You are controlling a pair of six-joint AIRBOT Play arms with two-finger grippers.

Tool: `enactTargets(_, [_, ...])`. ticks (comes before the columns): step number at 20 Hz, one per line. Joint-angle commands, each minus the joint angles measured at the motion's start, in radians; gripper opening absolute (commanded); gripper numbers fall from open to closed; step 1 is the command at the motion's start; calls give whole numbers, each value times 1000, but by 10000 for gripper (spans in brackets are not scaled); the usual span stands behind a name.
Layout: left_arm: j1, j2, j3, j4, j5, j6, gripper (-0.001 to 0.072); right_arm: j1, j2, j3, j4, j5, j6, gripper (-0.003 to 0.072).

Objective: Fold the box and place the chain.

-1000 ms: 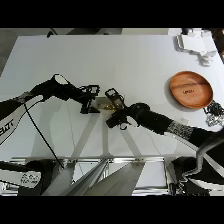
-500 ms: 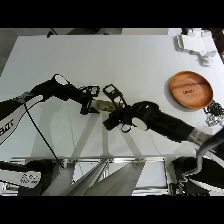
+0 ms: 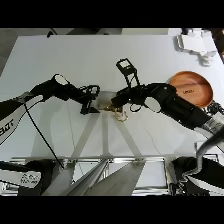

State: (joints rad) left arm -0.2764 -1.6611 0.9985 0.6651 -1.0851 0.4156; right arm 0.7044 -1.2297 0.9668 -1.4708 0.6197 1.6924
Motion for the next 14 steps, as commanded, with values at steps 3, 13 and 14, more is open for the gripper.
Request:
enactTargets(3, [0, 0, 0, 2, -3, 3, 433, 1, -1, 4, 42, 96, -123, 351])
enactTargets(13, [0, 0, 0, 2, -3, 3, 433, 65, 60, -176, 61, 212, -288, 428])
enactTargets(14, [0, 0, 0, 2, -4, 3, 433, 65, 46, -193, 61, 206, -288, 428])
